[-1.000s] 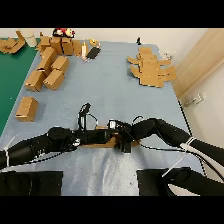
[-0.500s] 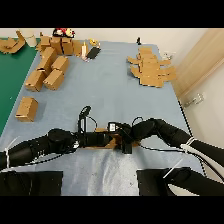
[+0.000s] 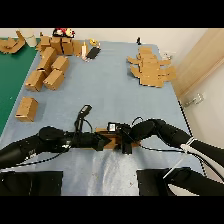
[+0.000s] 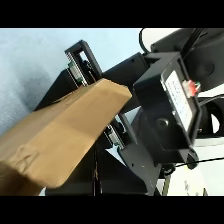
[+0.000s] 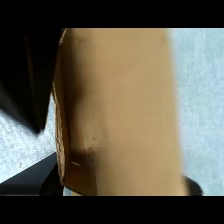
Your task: Fold the box.
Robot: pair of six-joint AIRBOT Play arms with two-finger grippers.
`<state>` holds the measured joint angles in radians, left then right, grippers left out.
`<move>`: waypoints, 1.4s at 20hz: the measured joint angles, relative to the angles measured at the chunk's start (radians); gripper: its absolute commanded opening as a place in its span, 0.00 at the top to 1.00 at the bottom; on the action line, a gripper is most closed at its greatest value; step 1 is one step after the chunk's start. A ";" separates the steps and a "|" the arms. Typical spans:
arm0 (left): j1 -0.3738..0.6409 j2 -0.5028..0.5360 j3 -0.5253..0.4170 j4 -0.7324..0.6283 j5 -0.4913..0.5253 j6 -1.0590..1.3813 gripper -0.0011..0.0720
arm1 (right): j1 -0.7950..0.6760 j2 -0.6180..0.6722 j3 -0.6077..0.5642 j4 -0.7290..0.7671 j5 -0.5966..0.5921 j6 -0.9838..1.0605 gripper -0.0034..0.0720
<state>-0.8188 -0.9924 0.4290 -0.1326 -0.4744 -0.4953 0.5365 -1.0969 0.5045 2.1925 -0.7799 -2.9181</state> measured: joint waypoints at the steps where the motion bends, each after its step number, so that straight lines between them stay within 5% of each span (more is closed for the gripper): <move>1: 0.030 0.015 -0.011 0.000 -0.023 0.008 0.97 | 0.000 0.000 0.000 0.001 0.000 0.000 0.40; 9: 0.286 -0.041 -0.044 -0.097 -0.265 0.124 0.97 | 0.000 0.000 0.000 0.002 0.002 0.002 0.40; 14: 0.318 -0.157 -0.016 -0.195 -0.351 0.198 0.97 | 0.000 0.000 0.000 0.002 0.003 0.002 0.40; 28: 0.247 -0.253 0.020 -0.236 -0.080 0.045 0.97 | 0.000 0.000 0.000 0.003 0.004 0.003 0.40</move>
<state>-0.5720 -1.2453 0.4488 -0.3687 -0.5541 -0.4503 0.5362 -1.0969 0.5041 2.1956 -0.7761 -2.9150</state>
